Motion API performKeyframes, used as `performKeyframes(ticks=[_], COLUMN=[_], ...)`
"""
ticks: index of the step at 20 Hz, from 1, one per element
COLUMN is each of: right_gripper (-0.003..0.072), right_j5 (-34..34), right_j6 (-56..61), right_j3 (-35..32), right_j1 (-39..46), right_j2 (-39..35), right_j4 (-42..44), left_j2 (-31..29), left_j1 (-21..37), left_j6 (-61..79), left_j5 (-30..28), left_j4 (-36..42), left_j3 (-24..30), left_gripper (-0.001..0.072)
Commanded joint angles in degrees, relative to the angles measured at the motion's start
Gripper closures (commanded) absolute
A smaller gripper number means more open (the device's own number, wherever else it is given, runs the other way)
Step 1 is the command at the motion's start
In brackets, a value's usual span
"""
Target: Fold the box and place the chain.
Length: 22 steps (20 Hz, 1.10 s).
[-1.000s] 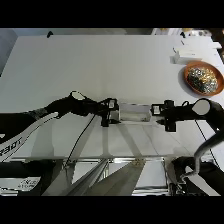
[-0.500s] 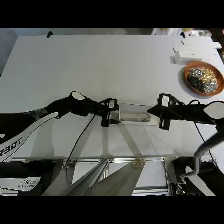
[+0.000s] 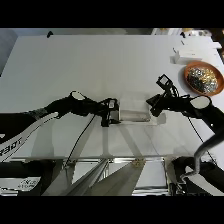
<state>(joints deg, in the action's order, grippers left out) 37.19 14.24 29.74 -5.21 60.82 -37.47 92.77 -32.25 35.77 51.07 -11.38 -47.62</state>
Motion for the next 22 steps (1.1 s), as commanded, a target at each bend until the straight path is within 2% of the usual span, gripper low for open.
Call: performKeyframes(ticks=[1, 6, 9, 12, 14, 18, 20, 22], right_gripper=[0.067, 0.067, 0.067, 0.067, 0.067, 0.0672, 0.0662, 0.0407], right_j5=[-1.0, 2.4, 3.7, 7.9, 9.8, 11.3, 10.8, 9.3], right_j6=[3.8, 3.9, 3.9, 3.8, 3.2, 3.1, 0.7, -5.3], right_j3=[0.0, 0.1, 0.1, 0.1, 0.1, 0.0, -0.1, -0.5], right_j1=[0.0, 0.0, 0.0, 0.0, 0.0, 0.0, 0.0, -0.1], right_j2=[3.1, 1.1, -4.7, -11.1, -13.8, -14.5, -14.2, -12.9], right_j4=[-2.7, -2.4, -2.4, -4.1, -9.1, -26.3, -28.2, -25.1], left_j2=[0.0, 0.0, 0.0, 0.0, 0.0, 0.0, 0.0, 0.0], left_j1=[0.0, 0.0, 0.0, 0.0, 0.0, 0.0, 0.0, 0.0], left_j6=[0.0, 0.0, 0.0, 0.0, 0.0, 0.0, 0.0, 0.0], left_j5=[0.0, 0.0, 0.0, 0.0, 0.0, 0.0, 0.0, 0.0], left_j4=[0.0, 0.0, 0.0, 0.0, 0.0, 0.0, 0.0, 0.0], left_j3=[0.0, 0.0, 0.0, 0.0, 0.0, 0.0, 0.0, 0.0], left_gripper=[0.0606, 0.0606, 0.0606, 0.0606, 0.0606, 0.0606, 0.0606, 0.0606])
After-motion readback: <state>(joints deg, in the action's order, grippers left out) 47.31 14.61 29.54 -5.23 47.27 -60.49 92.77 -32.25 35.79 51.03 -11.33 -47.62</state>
